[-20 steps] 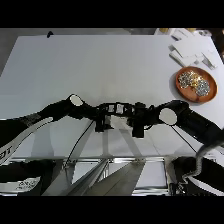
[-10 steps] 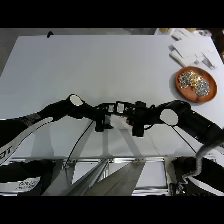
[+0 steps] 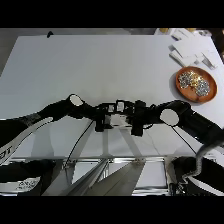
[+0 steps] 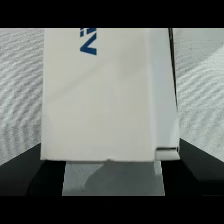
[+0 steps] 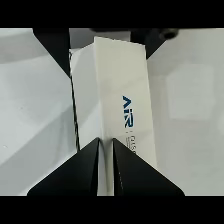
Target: Fold the box and place the chain.
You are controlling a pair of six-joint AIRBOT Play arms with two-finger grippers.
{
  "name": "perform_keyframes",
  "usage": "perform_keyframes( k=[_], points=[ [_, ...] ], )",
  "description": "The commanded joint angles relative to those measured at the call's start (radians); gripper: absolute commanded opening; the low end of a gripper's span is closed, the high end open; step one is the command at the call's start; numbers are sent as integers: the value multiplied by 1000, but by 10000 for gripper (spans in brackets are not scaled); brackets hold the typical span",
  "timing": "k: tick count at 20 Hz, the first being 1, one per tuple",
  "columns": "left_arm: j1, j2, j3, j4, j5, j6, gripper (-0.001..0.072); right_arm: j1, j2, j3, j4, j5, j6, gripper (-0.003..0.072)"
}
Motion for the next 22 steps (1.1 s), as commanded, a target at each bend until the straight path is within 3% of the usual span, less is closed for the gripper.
perform_keyframes(
  k=[1, 5, 9, 13, 14, 17, 19, 21, 22],
  points=[
    [0, 1, 0, 0, -1, 0, 150, 0, -4, -18, 0, -44, 8, 77],
    [0, 1, 0, 0, -1, 0, 150, 0, -4, -40, 21, -39, 8, 81],
    [0, 1, 0, 0, -1, 0, 150, 0, -3, -50, 61, -4, 4, 268],
    [0, 1, 0, 0, -1, 0, 150, 0, 23, -50, 98, -11, -3, 293],
    [0, 1, 0, 0, -1, 0, 150, 0, 34, -50, 108, -13, -4, 350],
    [0, 1, 0, 0, -1, 0, 150, -5, 58, -50, 114, -15, -3, 334],
    [0, 1, 0, 0, -1, 0, 150, -38, 52, -50, 148, -19, -5, 191],
    [0, 1, 0, 0, -1, 0, 150, -73, 34, -50, 186, -30, -3, 147],
    [0, 1, 0, 0, -1, 0, 150, -77, 24, -50, 196, -28, -4, 74]
  ],
)
